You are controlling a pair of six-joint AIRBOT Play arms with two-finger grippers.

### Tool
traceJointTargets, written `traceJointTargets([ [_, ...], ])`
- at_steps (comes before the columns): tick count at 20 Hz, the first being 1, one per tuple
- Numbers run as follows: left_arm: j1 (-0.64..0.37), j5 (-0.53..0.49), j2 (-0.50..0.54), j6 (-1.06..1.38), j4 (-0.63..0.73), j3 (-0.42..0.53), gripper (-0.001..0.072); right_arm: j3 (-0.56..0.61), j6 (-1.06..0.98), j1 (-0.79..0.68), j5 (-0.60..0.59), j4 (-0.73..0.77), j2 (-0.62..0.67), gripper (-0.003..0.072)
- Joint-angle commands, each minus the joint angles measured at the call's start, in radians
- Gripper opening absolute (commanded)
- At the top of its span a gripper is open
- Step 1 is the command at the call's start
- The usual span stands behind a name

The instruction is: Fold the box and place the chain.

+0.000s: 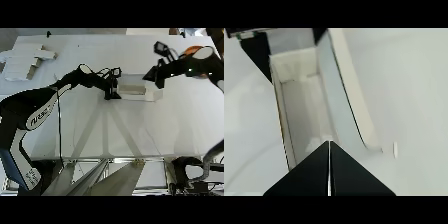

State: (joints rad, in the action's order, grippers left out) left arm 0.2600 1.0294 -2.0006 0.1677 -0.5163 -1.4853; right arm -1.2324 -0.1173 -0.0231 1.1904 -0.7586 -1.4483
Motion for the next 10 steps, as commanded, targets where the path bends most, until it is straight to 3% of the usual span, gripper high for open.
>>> traceJointTargets([
  [1,0.0,0.0,0.0,0.0,0.0,0.0,0.035,0.0,-0.297,-0.097,-0.002,-0.127,0.047,0.0008],
  [5,0.0,0.0,0.0,0.0,0.0,0.0,0.035,0.001,-0.678,-0.209,0.0,-0.275,0.026,0.0006],
  [10,0.0,0.0,0.0,0.0,0.0,0.0,0.035,0.04,-0.847,-0.239,0.001,-0.395,-0.032,0.0005],
])
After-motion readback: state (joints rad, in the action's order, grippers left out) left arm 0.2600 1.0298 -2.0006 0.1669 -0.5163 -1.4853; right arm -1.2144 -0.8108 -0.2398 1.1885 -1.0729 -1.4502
